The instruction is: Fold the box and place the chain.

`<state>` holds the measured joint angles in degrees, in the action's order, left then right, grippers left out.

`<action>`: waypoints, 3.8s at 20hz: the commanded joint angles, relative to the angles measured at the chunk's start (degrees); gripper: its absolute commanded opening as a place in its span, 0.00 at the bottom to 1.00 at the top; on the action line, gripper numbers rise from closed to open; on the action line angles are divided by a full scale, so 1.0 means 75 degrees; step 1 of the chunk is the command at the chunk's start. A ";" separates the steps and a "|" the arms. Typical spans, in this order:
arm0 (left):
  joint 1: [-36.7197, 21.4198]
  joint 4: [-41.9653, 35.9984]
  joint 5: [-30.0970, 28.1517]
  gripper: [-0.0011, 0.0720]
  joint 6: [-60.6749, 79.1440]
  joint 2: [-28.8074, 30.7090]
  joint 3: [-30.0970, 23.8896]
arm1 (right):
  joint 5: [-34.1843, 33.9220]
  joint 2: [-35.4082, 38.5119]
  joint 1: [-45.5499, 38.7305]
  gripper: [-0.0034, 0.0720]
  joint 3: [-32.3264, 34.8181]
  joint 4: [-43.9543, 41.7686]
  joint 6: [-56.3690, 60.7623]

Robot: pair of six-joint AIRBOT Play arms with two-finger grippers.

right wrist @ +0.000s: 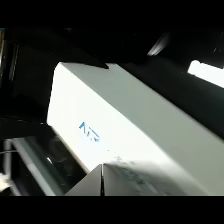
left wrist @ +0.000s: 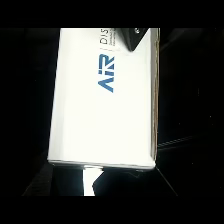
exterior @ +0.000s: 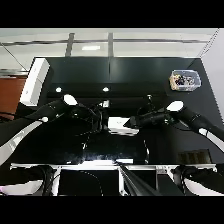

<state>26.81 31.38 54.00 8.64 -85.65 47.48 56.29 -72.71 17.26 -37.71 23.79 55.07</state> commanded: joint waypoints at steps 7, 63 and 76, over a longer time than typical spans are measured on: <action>-0.0038 0.1049 -0.0009 1.00 -0.0323 0.0731 0.0015 | 0.2495 0.2760 -0.2110 0.06 -0.1434 0.1294 0.0533; 0.2084 0.2448 -0.0073 0.99 -0.3194 -0.0635 0.2285 | 0.1731 0.3564 -0.4301 0.06 -0.1437 0.2981 0.0804; 0.2588 0.2518 -0.1431 0.99 -0.3217 -0.0912 0.2285 | 0.1725 0.3564 -0.4301 0.06 -0.1437 0.2978 0.0804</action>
<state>46.00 50.13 44.75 -15.40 -92.29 64.58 69.23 -46.00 -15.03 -48.42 46.15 61.08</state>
